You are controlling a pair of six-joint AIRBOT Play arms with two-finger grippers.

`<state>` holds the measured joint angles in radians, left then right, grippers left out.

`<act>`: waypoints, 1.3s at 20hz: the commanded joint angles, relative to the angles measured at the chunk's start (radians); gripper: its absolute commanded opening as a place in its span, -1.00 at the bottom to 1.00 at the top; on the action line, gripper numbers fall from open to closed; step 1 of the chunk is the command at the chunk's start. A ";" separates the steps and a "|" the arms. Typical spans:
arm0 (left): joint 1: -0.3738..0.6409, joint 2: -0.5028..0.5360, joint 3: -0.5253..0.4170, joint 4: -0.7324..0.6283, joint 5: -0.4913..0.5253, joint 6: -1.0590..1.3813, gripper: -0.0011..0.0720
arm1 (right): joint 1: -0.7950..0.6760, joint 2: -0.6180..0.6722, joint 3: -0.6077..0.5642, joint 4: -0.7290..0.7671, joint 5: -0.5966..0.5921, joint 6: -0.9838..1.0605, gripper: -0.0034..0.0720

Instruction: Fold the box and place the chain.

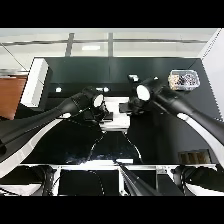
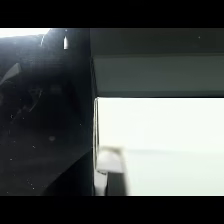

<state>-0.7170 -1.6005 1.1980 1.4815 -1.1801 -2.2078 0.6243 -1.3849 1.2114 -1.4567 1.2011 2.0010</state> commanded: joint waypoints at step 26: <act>0.002 0.000 0.001 0.025 -0.032 0.001 -0.90 | -0.834 -0.459 0.529 -0.204 -0.099 -0.024 0.83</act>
<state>-0.7147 -1.6001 1.1980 1.5070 -1.2106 -2.2074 -0.2062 -1.7626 1.6501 -1.6001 1.0679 1.8652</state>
